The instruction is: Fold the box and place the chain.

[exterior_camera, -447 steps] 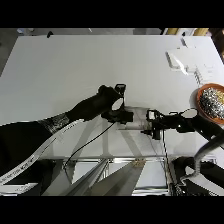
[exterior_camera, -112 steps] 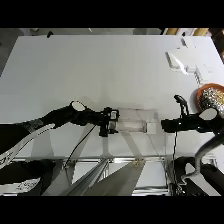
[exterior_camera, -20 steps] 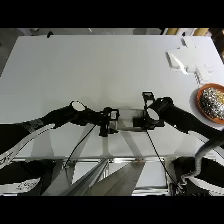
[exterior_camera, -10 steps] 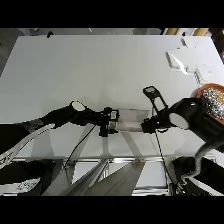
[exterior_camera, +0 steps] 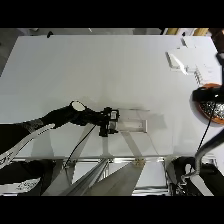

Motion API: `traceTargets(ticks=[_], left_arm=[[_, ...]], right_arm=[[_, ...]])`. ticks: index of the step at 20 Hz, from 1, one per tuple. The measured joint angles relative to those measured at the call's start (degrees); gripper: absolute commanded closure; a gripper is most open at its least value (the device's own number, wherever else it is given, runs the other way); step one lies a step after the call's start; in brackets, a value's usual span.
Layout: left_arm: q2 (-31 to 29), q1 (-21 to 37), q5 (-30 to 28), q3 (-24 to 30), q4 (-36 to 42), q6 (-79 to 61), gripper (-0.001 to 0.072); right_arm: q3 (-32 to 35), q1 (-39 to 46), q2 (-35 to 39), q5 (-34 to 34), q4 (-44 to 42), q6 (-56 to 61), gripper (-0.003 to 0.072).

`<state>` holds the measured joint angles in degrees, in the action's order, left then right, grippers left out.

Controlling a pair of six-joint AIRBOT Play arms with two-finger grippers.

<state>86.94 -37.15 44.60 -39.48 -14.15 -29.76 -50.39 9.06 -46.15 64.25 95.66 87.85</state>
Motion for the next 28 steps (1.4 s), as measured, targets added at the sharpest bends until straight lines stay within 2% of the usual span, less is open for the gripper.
traceTargets(ticks=[3, 7, 8, 9, 15, 25, 27, 28], left_arm=[[0.0, -0.04, 0.0, 0.0, 0.0, 0.0, 0.0388], [0.0, -0.04, 0.0, 0.02, 0.0, 0.02, 0.0388], [0.0, -0.04, 0.0, 0.02, 0.0, 0.02, 0.0388], [0.0, -0.04, 0.0, 0.02, 0.0, 0.02, 0.0388], [0.0, -0.04, 0.0, 0.02, 0.02, 0.02, 0.0388], [0.0, -0.04, 0.0, 0.02, 0.02, 0.02, 0.0388], [0.0, -0.04, 0.0, 0.02, 0.02, 0.02, 0.0388], [0.0, -0.04, 0.0, 0.02, 0.02, 0.02, 0.0388]], right_arm=[[-0.42, 9.49, -5.44, -5.57, 0.52, -1.77, 0.0375], [-0.55, 17.55, -14.43, -11.3, 1.25, -2.45, 0.0389], [-0.59, 18.93, -16.44, -12.37, 1.42, -2.64, 0.0424], [-0.63, 20.06, -18.53, -13.33, 1.4, -3.04, 0.0489], [-0.66, 22.03, -27.56, -15.78, -1.88, -8.68, 0.0493], [-0.66, 22.21, -32.79, -16.63, -5.33, -14.4, 0.0505], [-0.66, 22.21, -32.98, -16.63, -5.49, -14.64, 0.0545], [-0.66, 22.21, -33.05, -16.5, -5.57, -14.69, 0.0603]])
